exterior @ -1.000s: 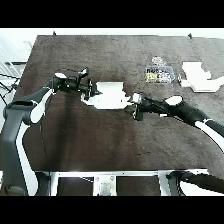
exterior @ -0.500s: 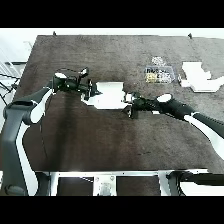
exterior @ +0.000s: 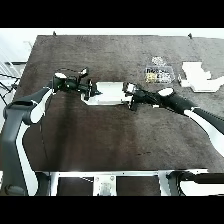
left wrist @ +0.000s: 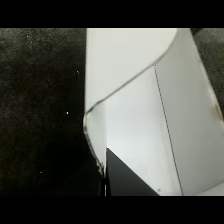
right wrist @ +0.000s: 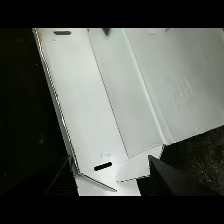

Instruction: Fold the box and place the chain.

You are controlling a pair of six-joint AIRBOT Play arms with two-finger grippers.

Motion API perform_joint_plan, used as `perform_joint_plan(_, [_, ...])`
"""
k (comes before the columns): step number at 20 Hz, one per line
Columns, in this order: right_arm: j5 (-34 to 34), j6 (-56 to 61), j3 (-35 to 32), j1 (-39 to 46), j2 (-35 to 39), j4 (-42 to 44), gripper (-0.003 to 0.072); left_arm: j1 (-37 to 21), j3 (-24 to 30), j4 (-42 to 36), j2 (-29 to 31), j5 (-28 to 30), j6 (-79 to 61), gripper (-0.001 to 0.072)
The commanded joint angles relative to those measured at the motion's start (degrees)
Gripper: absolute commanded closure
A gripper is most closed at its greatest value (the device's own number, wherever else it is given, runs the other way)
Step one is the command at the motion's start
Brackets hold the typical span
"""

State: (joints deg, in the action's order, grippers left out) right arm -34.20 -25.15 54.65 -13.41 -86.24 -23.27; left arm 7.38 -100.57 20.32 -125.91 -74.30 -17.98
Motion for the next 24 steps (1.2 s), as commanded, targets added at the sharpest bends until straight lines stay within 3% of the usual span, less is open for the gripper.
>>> perform_joint_plan(1, [0.1,1.2,1.8,0.4,-1.0,1.2,0.0109,0.0,0.0,0.0,0.0,-0.1,0.0,0.0689])
perform_joint_plan(14, [-17.4,8.5,13.0,5.4,-10.7,-3.7,0.0109,0.0,0.0,0.0,0.0,-0.1,0.0,0.0689])
perform_joint_plan(20, [-20.3,13.2,19.1,5.4,-15.6,-9.1,0.0109,0.0,0.0,0.0,0.0,-0.1,0.0,0.0689])
perform_joint_plan(24, [-23.1,15.4,19.8,6.6,-15.1,-10.2,0.0109,0.0,0.0,0.0,0.0,-0.1,0.0,0.0689])
